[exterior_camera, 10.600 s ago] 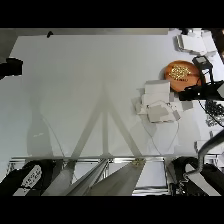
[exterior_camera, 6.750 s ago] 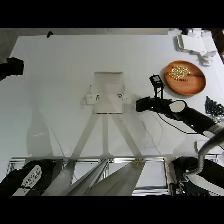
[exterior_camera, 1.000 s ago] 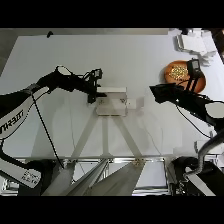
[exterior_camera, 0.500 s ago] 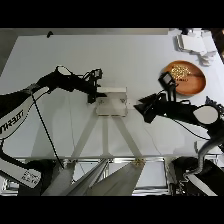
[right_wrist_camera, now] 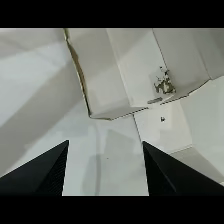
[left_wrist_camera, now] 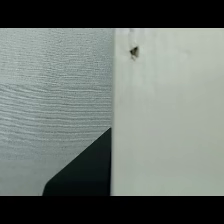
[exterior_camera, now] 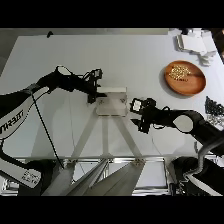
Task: Fold the box and place the chain.
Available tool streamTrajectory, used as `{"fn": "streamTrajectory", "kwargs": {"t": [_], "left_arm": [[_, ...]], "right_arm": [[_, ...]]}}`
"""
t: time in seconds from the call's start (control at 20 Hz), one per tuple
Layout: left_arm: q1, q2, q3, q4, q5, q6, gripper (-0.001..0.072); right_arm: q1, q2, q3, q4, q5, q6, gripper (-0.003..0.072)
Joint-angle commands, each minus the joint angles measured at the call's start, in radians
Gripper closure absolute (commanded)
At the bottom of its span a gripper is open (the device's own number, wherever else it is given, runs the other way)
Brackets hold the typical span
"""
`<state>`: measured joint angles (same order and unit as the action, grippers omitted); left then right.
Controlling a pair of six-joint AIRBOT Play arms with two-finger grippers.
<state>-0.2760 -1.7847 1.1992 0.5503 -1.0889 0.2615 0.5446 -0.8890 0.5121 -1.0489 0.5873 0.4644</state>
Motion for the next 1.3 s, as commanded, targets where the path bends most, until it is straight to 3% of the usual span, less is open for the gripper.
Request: {"fn": "streamTrajectory", "kwargs": {"t": [0.0,0.2,0.5,0.8,1.0,1.15,1.25], "left_arm": [[0.0,-0.001,0.0,0.0,0.0,0.0,0.0702],[0.0,-0.001,0.0,0.0,0.0,0.0,0.0702],[0.0,0.0,0.0,0.0,0.0,0.0,0.0702],[0.0,-0.001,0.0,0.0,0.0,0.0,0.0702],[0.0,0.0,0.0,0.0,0.0,0.0,0.0702],[0.0,-0.001,0.0,0.0,0.0,0.0,0.0702],[0.0,0.0,0.0,0.0,0.0,0.0,0.0702]], "right_arm": [[-0.047,-0.049,0.0,0.021,-0.025,-0.185,0.0148],[-0.203,-0.204,0.001,0.32,0.003,-0.481,0.0103],[-0.21,-0.399,0.001,0.603,-0.008,-0.729,0.0056],[-0.151,-0.446,0.001,0.783,-0.128,-0.735,0.0037],[-0.152,-0.445,0.001,0.95,-0.136,-0.72,0.0037],[-0.152,-0.445,0.009,0.943,-0.198,-0.592,0.0037],[-0.152,-0.445,0.03,0.943,-0.174,-0.534,0.0037]]}}
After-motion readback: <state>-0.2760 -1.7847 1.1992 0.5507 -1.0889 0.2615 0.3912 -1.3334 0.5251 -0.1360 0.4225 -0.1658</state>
